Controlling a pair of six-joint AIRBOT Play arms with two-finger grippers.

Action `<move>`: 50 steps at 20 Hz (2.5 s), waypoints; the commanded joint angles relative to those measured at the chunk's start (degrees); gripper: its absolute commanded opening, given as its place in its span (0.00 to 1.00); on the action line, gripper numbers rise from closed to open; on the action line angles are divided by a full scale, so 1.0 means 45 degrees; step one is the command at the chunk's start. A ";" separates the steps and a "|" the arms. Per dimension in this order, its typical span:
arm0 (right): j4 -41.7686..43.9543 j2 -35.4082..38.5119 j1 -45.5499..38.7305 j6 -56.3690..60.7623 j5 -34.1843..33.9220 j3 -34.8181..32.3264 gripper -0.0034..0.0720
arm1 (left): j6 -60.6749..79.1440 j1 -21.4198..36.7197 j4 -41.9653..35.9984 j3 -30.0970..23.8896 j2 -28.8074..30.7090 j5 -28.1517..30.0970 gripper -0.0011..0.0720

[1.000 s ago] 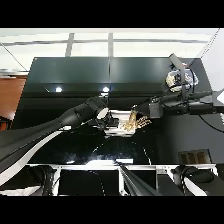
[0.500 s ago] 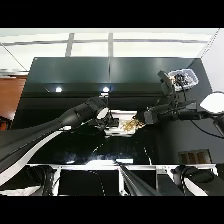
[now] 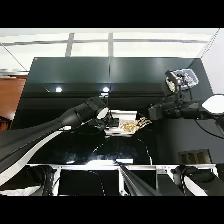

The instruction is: Fold the box and place the chain.

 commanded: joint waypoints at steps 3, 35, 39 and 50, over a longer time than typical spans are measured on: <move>-0.1681 0.0058 -0.0811 -0.2579 0.0063 -0.1146 1.00 | 0.0010 0.0015 0.0005 0.0005 -0.0005 -0.0015 0.05; 0.0855 -0.3172 0.1773 -1.4848 -0.5493 -0.3376 0.05 | 0.0010 0.0010 0.0005 0.0005 -0.0005 0.0010 0.05; -0.2191 -0.1345 0.1462 -0.8830 -0.4707 -0.2943 0.05 | 0.0010 0.0010 0.0005 0.0005 -0.0005 0.0010 0.05; 0.3225 0.0884 0.1059 -0.4862 0.0821 0.1336 0.05 | 0.0010 0.0010 0.0000 0.0005 -0.0005 0.0015 0.05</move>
